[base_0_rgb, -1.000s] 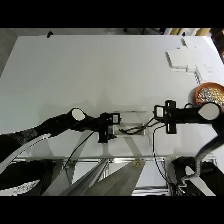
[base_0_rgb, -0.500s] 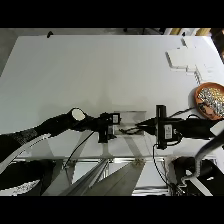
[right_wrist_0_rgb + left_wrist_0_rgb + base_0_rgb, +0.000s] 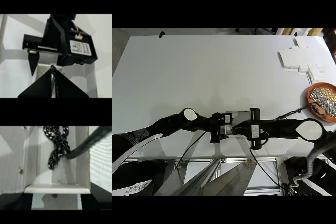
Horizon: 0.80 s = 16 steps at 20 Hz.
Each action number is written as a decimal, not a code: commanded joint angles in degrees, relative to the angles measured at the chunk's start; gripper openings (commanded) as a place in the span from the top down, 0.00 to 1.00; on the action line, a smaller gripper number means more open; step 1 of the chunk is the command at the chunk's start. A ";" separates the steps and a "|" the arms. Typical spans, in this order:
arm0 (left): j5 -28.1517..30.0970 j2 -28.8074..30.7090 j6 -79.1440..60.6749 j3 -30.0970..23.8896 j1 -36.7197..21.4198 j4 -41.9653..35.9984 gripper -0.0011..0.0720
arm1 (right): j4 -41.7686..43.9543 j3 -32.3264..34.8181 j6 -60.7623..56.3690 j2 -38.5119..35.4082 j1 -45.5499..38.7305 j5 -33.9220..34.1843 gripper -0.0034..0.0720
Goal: Fold the box and place the chain.
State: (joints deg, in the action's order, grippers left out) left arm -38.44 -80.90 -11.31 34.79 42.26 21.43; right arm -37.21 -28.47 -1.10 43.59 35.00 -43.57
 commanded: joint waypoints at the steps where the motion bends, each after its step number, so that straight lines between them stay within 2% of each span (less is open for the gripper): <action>1: 0.02 0.02 -0.02 0.07 -0.02 0.02 0.75 | -0.50 -0.02 -0.44 5.31 0.85 2.89 0.87; 2: 0.02 0.02 -0.02 0.07 -0.02 0.02 0.75 | -1.03 -0.02 -0.44 5.64 0.74 3.43 0.74; 3: 0.02 0.02 -0.02 0.07 -0.02 0.02 0.75 | -1.79 -0.04 -0.46 5.33 0.26 3.52 0.69; 5: 0.02 0.02 -0.02 0.07 -0.02 0.02 0.75 | -3.45 -0.09 -0.46 3.06 -2.14 1.22 0.69; 8: 0.02 0.02 -0.02 0.04 -0.02 0.02 0.75 | -12.31 -0.09 -0.61 -2.25 -9.44 -9.22 0.71; 10: 0.02 0.02 -0.02 0.07 -0.02 0.02 0.75 | -20.46 -0.07 -2.29 -4.04 -15.43 -16.68 0.82; 11: 0.02 0.02 -0.02 0.07 -0.02 0.02 0.75 | -23.61 0.02 -2.58 -3.85 -18.38 -18.95 0.83; 14: 0.02 0.02 -0.02 0.07 -0.02 0.02 0.75 | -27.28 1.38 -1.05 -1.62 -26.82 -19.54 0.83; 16: 0.02 0.02 -0.02 0.07 -0.02 0.02 0.75 | -27.28 2.21 0.17 1.03 -28.57 -17.42 0.82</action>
State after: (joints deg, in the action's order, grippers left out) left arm -38.41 -80.90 -11.31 34.79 42.26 21.45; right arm -60.71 -27.20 -2.31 42.54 11.29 -60.10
